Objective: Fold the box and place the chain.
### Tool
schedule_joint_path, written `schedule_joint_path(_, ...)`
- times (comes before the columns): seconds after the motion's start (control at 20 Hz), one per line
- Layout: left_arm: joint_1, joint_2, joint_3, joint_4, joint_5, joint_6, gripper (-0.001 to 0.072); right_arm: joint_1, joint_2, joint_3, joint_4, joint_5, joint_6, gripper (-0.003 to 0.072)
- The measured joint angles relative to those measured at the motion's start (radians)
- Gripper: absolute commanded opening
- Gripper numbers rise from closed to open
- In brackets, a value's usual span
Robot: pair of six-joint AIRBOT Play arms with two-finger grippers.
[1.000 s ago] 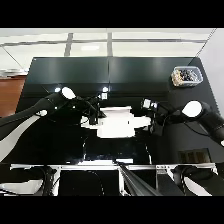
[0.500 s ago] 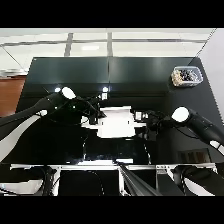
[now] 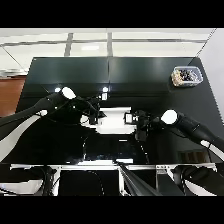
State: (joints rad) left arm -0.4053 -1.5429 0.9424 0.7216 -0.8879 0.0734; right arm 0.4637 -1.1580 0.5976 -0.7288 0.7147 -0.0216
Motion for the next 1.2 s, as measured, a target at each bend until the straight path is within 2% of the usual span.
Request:
schedule_joint_path(0.25, 0.000, 0.000, 0.000, 0.000, -0.002, 0.000, 0.0027, -0.047, 0.016, 0.044, 0.021, 0.000, -0.021, 0.0701)
schedule_joint_path(0.7, 0.000, 0.000, 0.000, 0.000, -0.004, 0.001, 0.0027, -0.153, -0.008, 0.059, 0.150, -0.014, -0.163, 0.0701)
schedule_joint_path(0.95, 0.000, 0.000, 0.000, 0.000, -0.005, 0.002, 0.0027, -0.160, -0.068, 0.061, 0.271, 0.040, -0.269, 0.0700)
schedule_joint_path(1.1, 0.000, 0.000, 0.000, 0.000, -0.006, 0.003, 0.0027, -0.138, -0.109, 0.061, 0.270, 0.065, -0.298, 0.0700)
schedule_joint_path(1.15, 0.000, 0.000, 0.000, 0.000, -0.007, 0.006, 0.0028, -0.129, -0.121, 0.061, 0.258, 0.070, -0.306, 0.0666)
schedule_joint_path(1.2, 0.000, 0.000, 0.000, 0.001, -0.008, 0.006, 0.0028, -0.123, -0.132, 0.061, 0.246, 0.073, -0.313, 0.0662)
